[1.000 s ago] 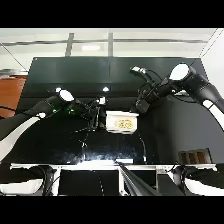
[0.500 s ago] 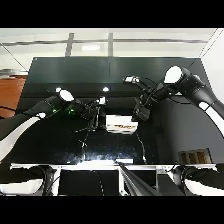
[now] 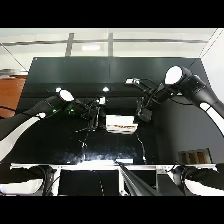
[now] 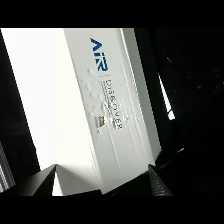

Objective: Fold the box and place the chain.

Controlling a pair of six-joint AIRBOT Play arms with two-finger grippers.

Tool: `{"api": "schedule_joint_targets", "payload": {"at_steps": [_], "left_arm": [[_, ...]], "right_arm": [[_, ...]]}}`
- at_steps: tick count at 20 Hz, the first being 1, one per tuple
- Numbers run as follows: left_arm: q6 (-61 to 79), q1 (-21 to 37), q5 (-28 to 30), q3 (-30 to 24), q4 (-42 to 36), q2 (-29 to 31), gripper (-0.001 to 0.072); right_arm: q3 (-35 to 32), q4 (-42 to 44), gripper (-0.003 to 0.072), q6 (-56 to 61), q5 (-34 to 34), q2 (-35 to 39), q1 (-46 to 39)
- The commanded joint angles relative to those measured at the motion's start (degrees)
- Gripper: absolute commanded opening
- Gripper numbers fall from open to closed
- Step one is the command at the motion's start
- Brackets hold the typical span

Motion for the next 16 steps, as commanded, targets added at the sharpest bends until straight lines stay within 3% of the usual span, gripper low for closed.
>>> {"api": "schedule_joint_targets", "payload": {"at_steps": [1, 11, 13, 15, 16], "left_arm": [[0.0, 0.0, 0.0, 0.0, 0.0, 0.0, 0.0458], [0.0, 0.0, 0.0, 0.0, 0.0, 0.0, 0.0458], [0.0, 0.0, 0.0, 0.0, 0.0, 0.0, 0.0458], [0.0, 0.0, 0.0, 0.0, 0.0, 0.0, 0.0459], [0.0, 0.0, 0.0, 0.0, 0.0, 0.0, 0.0458]], "right_arm": [[0.0, -2.4, 0.0720, 1.3, -0.8, 0.0, 0.8], [0.0, -4.1, 0.0718, 1.3, -2.6, 0.0, 2.5], [0.0, -4.3, 0.0580, 1.3, -2.6, 0.0, 2.5], [0.0, -4.3, 0.0574, 1.4, -2.6, 0.0, 2.5], [0.0, -4.3, 0.0478, 1.4, -2.6, 0.0, 2.7]]}}
